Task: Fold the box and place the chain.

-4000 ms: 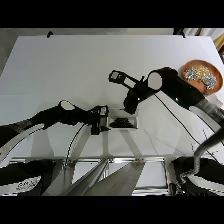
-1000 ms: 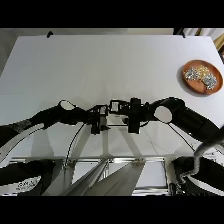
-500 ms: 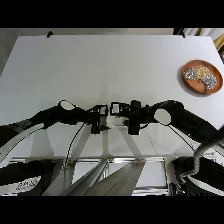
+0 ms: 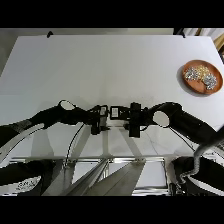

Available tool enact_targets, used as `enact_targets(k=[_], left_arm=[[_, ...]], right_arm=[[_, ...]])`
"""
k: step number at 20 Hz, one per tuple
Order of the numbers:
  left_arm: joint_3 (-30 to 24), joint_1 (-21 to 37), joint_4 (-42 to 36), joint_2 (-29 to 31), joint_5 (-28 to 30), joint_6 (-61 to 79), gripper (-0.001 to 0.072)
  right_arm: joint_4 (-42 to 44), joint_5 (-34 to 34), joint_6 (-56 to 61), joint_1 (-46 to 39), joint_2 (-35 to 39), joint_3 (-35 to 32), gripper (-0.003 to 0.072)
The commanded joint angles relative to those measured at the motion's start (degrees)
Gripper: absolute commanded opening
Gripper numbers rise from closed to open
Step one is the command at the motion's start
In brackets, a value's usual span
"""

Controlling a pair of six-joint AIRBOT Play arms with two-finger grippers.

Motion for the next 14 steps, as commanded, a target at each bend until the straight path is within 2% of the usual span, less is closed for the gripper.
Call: enact_targets(k=[1,2,3,4,10,11,12,13,14], left_arm=[[0.0,0.0,-0.2,0.0,0.2,-0.2,0.0140],[0.0,0.0,-0.2,0.0,0.2,-0.2,0.0140],[0.0,0.0,-0.2,0.0,0.2,-0.2,0.0140],[0.0,0.0,-0.2,0.0,0.2,-0.2,0.0140],[0.0,0.0,-0.2,0.0,0.2,-0.2,0.0140],[0.0,0.0,-0.2,0.0,0.2,-0.2,0.0140],[0.0,0.0,-0.2,0.0,0.2,-0.2,0.0140],[0.0,0.0,-0.2,0.0,0.2,-0.2,0.0140],[0.0,0.0,-0.2,0.0,0.2,-0.2,0.0140]], right_arm=[[0.8,0.0,-0.2,0.4,0.9,0.1,0.0343],[0.8,0.0,-0.2,0.4,1.6,0.1,0.0359],[0.8,0.0,-0.2,0.3,2.3,0.1,0.0425],[0.7,0.0,-0.2,0.3,2.8,0.1,0.0439],[1.6,-0.3,-0.1,-0.6,8.6,0.1,0.0433],[2.4,-0.2,0.1,-1.5,9.7,0.1,0.0368],[4.4,0.0,0.1,-2.6,10.8,0.1,0.0127],[8.1,0.2,-0.3,-3.5,11.7,0.0,0.0022],[14.3,-0.8,-2.4,-4.4,12.3,-0.7,0.0017]])
